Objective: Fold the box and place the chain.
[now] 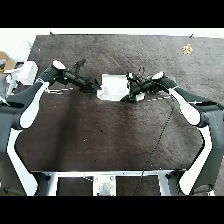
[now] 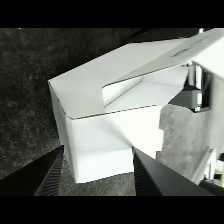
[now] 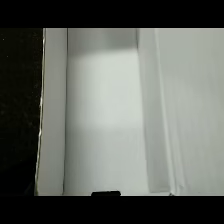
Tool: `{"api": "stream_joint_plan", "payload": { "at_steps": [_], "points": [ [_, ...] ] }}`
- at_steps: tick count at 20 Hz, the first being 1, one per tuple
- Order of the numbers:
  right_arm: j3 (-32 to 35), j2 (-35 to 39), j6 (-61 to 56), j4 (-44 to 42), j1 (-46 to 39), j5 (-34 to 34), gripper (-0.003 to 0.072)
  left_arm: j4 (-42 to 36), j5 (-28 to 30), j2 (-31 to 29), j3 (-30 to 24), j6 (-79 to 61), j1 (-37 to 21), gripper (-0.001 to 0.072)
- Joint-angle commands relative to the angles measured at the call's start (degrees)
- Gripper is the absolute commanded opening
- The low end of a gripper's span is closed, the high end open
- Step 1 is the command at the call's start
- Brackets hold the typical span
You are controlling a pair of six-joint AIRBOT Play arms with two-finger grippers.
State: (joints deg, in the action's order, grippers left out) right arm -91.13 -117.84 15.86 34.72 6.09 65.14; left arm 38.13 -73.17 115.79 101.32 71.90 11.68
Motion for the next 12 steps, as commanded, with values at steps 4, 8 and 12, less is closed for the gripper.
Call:
{"api": "stream_joint_plan", "payload": {
  "at_steps": [4,8,12],
  "points": [
    [0.0,-0.04,-0.02,0.0,0.04,0.0,0.0447,15.28,0.87,0.0,6.6,15.37,5.9,0.0471],
    [0.0,-0.04,-0.02,0.0,0.04,0.02,0.0447,18.69,2.25,0.0,6.67,19.65,7.58,0.037],
    [0.0,-0.04,-0.02,0.0,0.04,-0.02,0.0447,20.02,4.26,0.0,6.73,21.09,8.81,0.0373]
  ]
}}
